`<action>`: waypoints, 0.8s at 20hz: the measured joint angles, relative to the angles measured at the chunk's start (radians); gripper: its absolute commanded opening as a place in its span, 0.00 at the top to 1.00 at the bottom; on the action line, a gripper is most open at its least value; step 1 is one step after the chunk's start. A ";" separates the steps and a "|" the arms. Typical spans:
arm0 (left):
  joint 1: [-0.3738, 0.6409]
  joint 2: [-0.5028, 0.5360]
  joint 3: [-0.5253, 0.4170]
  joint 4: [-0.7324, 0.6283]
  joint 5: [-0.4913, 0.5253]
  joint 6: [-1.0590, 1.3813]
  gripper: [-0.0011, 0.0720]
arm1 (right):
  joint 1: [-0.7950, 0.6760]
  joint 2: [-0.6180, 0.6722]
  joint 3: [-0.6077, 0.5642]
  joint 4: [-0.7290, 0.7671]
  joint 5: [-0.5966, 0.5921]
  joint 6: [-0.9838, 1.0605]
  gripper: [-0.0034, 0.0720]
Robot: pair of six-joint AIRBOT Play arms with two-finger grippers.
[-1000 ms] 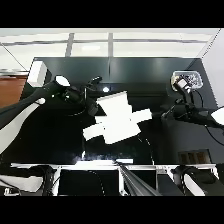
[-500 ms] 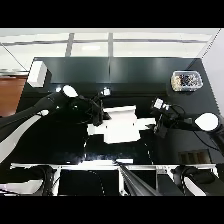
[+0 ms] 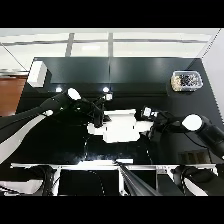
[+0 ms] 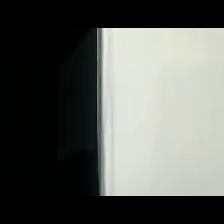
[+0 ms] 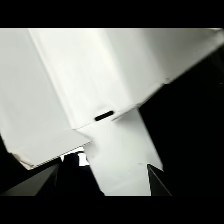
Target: Fold the box and place the chain.
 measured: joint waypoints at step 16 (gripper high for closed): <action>0.000 -0.002 0.001 0.010 -0.014 0.027 0.95 | 0.169 -0.084 -0.037 0.146 -0.113 -0.142 0.12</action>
